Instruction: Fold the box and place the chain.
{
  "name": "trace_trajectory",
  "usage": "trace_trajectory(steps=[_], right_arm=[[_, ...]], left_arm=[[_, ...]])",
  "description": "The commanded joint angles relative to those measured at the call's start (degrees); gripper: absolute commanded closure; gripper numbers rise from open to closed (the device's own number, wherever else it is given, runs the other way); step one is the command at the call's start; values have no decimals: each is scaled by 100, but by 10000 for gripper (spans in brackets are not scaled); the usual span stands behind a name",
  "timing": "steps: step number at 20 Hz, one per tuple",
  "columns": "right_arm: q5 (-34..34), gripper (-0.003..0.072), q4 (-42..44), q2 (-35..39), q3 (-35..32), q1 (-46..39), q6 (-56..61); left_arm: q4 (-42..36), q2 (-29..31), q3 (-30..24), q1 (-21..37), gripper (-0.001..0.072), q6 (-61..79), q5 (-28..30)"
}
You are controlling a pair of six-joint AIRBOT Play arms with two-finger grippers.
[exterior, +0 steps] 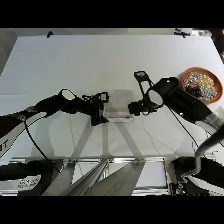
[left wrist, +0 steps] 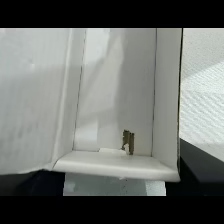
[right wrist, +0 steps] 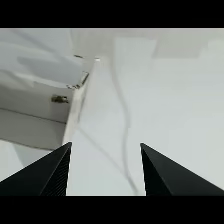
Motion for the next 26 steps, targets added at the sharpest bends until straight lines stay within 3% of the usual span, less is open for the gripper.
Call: trace_trajectory(steps=[1, 6, 11, 14, 20, 25, 26], right_arm=[[334, 199, -304, 608, 4, -409, -525], [131, 200, -621, 774, 7, -2551, -1694], [-1401, 226, -557, 629, 37, -4863, -2542], [-1788, 226, -442, -44, 181, -5740, -2837], [-2164, 229, -389, -1624, 581, -6004, -2765], [-2179, 251, 103, -2068, 634, -6004, -2782], [-2153, 291, 175, -2079, 634, -6004, -2820]], left_arm=[[4, 2, 2, 2, 326, 0, -11], [4, 2, 2, 2, 326, 0, -13], [4, 2, 2, 2, 326, 0, -15], [4, 2, 2, 2, 326, 0, -13], [4, 2, 2, 2, 326, 0, -13], [4, 2, 2, 2, 326, 0, -13], [4, 2, 2, 2, 326, 2, -15]])
